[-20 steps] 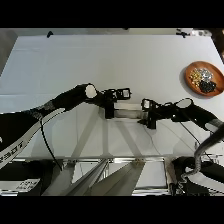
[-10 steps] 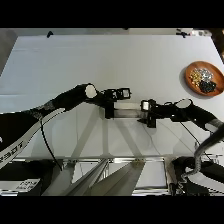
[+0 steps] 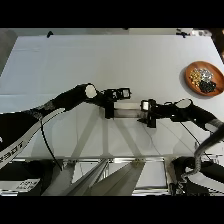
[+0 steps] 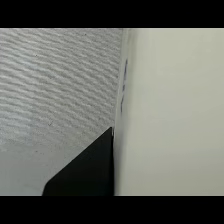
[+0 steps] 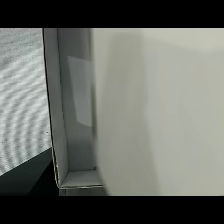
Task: Fold the box and place the chain.
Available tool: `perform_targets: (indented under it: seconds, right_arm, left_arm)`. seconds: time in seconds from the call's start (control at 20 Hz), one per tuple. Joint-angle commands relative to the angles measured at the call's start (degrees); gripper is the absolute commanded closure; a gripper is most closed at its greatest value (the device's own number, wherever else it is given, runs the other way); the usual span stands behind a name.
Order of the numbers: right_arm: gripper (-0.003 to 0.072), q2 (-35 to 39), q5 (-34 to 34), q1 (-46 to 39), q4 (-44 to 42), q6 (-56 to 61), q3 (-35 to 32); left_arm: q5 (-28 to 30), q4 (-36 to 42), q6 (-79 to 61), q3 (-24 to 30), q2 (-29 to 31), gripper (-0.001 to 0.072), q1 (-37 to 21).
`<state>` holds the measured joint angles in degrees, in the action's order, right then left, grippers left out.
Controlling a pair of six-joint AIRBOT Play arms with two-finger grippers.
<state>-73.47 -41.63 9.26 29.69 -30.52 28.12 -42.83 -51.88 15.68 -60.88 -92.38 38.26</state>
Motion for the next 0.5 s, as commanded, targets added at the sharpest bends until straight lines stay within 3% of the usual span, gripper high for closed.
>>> perform_targets:
  seconds: [0.0, 0.1, 0.15, 0.35, 0.4, 0.45]
  right_arm:
    - [0.0281, 0.0, -2.6, 0.0, -0.2, 0.0, 0.0]
    - [0.0260, 0.0, -2.7, 0.0, -0.2, 0.1, 0.0]
    - [0.0209, 0.0, -2.7, 0.0, -0.2, 0.3, 0.0]
    - [0.0178, 0.0, -3.4, 0.0, -0.4, 0.7, 0.0]
    - [0.0080, 0.0, -3.9, 0.0, -1.2, 0.7, 0.0]
    - [0.0070, 0.0, -4.0, 0.0, -2.1, 0.7, 0.0]
  left_arm:
    - [-0.1, 0.0, 0.0, -0.1, 0.0, 0.0696, 0.0]
    - [0.0, 0.0, 0.0, -0.1, 0.0, 0.0696, 0.0]
    - [0.0, 0.0, 0.0, -0.1, 0.0, 0.0696, 0.0]
    - [0.0, 0.0, 0.0, -0.1, 0.0, 0.0696, 0.0]
    - [0.0, 0.0, 0.0, -0.1, 0.0, 0.0696, 0.0]
    - [0.0, 0.0, 0.0, -0.1, 0.0, 0.0696, 0.0]
